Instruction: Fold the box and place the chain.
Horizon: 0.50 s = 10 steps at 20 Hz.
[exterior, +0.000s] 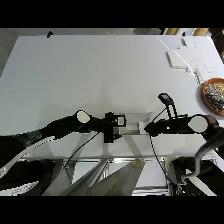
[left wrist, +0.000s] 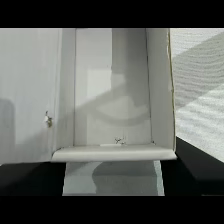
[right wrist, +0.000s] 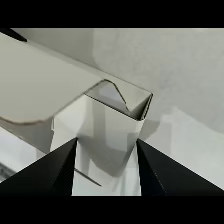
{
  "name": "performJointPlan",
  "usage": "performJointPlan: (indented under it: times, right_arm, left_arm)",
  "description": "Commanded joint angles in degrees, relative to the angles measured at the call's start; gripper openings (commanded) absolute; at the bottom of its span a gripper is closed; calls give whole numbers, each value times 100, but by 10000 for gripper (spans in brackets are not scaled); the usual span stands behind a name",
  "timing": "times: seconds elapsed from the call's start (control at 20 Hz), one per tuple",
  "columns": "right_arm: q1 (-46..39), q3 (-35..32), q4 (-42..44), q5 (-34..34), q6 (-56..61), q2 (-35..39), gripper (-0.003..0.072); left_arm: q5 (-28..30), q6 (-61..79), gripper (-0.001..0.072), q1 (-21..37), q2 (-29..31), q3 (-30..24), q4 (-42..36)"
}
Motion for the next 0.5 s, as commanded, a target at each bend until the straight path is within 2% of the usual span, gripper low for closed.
performJointPlan:
  times: [0.0,0.45]
  right_arm:
    - [446,107,-267,-153,881,-201,411]
    - [1401,822,-1729,17,3067,-1185,394]
  left_arm:
    - [-2,2,331,0,4,-2,2]
    - [-2,0,332,0,4,-2,2]
